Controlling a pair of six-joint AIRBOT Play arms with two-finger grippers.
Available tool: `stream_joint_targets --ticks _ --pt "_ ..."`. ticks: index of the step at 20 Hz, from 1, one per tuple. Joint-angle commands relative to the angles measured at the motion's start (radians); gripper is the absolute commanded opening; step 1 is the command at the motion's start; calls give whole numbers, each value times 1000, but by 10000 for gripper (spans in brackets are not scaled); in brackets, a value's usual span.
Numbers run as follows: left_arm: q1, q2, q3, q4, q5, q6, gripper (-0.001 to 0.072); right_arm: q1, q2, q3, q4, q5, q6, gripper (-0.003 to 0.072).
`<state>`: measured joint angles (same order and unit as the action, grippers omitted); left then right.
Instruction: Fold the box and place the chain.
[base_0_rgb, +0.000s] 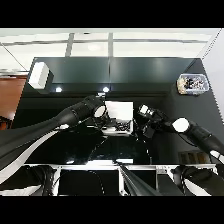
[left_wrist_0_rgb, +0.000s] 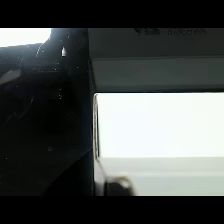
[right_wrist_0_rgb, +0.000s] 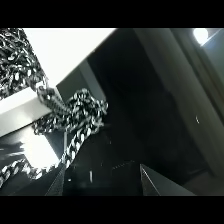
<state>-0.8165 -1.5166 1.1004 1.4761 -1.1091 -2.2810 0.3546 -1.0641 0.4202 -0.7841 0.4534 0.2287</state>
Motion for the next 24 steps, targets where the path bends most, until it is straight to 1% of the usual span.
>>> stream_joint_targets --ticks 1,7,11,16,24 --pt "0 0 1 0 2 0 30 28 -42 5 66 -54 -61 552" --pt "0 0 1 0 1 0 30 28 -44 5 77 -36 -61 551" --pt "0 0 1 0 1 0 30 28 -43 41 73 -21 -60 551" --pt "0 0 1 0 1 0 30 28 -45 50 77 66 -53 551" --pt "0 0 1 0 1 0 30 28 -109 50 77 39 -52 551"
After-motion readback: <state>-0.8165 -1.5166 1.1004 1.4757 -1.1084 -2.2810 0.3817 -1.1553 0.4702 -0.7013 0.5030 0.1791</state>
